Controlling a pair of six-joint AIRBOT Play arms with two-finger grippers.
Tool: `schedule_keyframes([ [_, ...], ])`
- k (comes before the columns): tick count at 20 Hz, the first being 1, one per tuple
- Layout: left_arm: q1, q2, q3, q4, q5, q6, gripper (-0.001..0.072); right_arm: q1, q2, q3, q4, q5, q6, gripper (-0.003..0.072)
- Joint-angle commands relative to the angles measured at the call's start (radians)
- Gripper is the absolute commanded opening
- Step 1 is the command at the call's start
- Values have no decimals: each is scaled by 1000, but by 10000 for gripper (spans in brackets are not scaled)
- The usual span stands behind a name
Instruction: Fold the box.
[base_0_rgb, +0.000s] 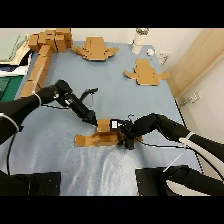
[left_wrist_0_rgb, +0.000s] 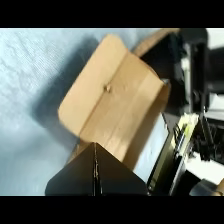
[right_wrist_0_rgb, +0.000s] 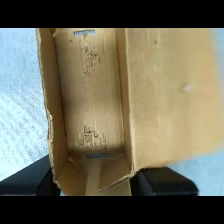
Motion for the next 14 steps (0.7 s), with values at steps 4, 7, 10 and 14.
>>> schedule_keyframes([
  [4, 40, 220, -7, 171, -21, 226, 11, 1, 1, -1, 0, 0, 0, 507],
  [7, 23, 334, -84, 218, 71, 375, 11, 1, 1, -1, 0, 0, 0, 507],
  [10, 39, 423, -282, 169, 311, 578, 13, 1, 1, -1, -1, 0, 0, 507],
  [14, -14, 436, -514, -29, 392, 940, 659, 1, 1, -1, -1, 0, 0, 508],
])
